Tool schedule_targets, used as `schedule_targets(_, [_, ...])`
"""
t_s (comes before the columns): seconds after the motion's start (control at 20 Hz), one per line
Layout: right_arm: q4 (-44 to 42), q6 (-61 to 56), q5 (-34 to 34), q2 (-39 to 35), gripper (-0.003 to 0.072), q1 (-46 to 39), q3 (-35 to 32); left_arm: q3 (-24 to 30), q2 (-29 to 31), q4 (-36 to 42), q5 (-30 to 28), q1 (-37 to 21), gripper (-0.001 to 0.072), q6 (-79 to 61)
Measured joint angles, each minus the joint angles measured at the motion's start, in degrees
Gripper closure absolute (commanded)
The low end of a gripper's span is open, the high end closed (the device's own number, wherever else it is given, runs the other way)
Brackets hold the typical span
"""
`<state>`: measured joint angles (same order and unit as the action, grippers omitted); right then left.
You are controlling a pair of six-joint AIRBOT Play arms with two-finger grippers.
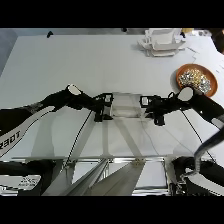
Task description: Fold the box and place the chain.
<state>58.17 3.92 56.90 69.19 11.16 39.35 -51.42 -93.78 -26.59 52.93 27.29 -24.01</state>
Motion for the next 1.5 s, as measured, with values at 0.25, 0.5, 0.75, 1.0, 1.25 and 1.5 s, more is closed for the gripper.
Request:
schedule_targets(0.25, [-3.63,2.97,-0.24,2.64,0.051,0.0,-0.07,0.0,0.0,0.0,0.0,0.0,0.0459,0.0])
schedule_targets(0.5, [-7.48,3.65,-2.19,4.07,0.053,0.0,-0.07,0.0,0.0,0.0,0.02,0.0,0.0459,0.0])
schedule_targets(0.75, [-9.7,3.96,-3.67,4.48,0.053,0.11,-0.07,0.0,0.0,0.0,0.02,0.0,0.0459,0.0])
schedule_targets(1.0, [-13.55,4.04,-4.17,4.83,0.053,0.15,-0.13,0.0,0.0,0.0,0.04,-0.02,0.0459,0.02])
schedule_targets(1.25, [-16.22,4.09,-3.8,6.03,0.0334,0.17,-0.37,0.0,0.0,0.02,0.02,-0.02,0.0459,0.13])
schedule_targets(1.5, [-16.96,4.07,-2.86,7.76,0.0332,0.17,-0.42,0.0,0.0,0.0,0.02,-0.02,0.0459,0.0])
